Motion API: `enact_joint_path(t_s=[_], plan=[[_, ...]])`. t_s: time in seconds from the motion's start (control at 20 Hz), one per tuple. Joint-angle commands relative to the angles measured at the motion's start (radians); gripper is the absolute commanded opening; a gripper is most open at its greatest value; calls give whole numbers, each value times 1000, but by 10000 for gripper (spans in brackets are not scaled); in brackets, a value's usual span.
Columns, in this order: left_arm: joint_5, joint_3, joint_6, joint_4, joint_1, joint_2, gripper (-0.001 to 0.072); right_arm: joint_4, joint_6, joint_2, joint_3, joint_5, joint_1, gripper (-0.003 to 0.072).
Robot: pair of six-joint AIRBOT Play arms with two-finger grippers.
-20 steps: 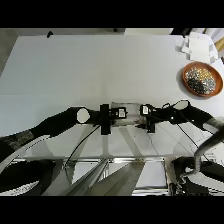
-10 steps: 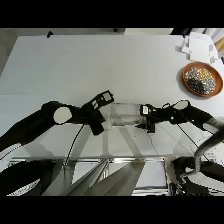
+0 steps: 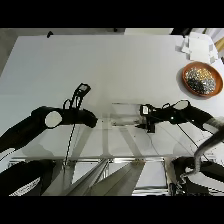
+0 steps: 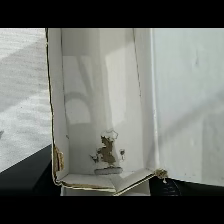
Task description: Fold the box and place the chain.
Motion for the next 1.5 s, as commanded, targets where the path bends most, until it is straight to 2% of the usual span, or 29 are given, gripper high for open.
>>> enact_joint_path(t_s=[0.0,0.2,0.35,0.5,0.6,0.75,1.0,1.25,1.45], plan=[[93,-82,-99,0,6,3,1,0,0,1,1,0,1,440],[184,-125,-103,-63,7,5,1,0,0,1,0,0,1,440],[179,-126,-98,-65,9,26,1,0,0,1,0,0,1,440],[127,-126,-96,-53,52,104,1,0,0,0,1,0,1,440],[58,-128,-97,-34,89,156,1,0,0,0,0,0,1,440],[4,-164,-97,-37,111,187,2,0,0,0,0,0,1,440],[53,-206,-96,-108,61,119,2,0,0,0,1,0,1,440],[244,-206,-96,-238,-66,-13,7,0,0,1,1,0,1,440],[263,-206,-85,-272,-119,-38,7,0,0,0,1,0,1,440]])
